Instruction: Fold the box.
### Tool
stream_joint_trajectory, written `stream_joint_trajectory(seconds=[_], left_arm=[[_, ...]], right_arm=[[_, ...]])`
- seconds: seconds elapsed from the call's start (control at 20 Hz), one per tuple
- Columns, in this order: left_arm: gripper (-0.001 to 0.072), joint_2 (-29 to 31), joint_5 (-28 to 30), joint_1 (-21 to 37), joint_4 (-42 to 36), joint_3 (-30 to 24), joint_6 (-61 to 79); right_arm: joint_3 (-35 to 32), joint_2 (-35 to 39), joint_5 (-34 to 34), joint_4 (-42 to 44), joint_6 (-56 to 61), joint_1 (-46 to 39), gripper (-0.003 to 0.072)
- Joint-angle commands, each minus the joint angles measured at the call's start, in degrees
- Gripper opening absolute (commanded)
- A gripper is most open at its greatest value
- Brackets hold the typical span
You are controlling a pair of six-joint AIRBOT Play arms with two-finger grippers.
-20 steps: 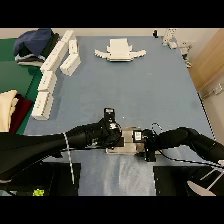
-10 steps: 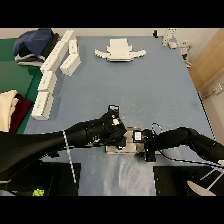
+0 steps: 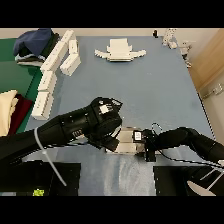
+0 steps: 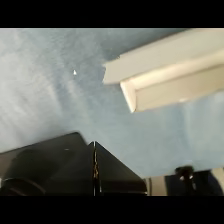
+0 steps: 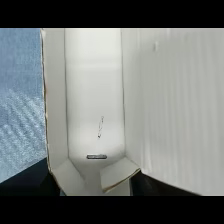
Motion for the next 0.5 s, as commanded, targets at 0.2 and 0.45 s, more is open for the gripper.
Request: stream_joint_trajectory(seconds=[0.2, 0.45], left_arm=[[0.0012, 2.9, 9.0, 1.0, 5.6, -1.9, 27.4], [0.0012, 17.0, 29.6, 11.9, -9.7, -19.1, 61.4]], right_arm=[[0.0, 0.0, 0.0, -0.4, 0.0, 0.0, 0.0569], [0.0, 0.0, 0.0, -0.4, 0.0, 0.0, 0.0569]])
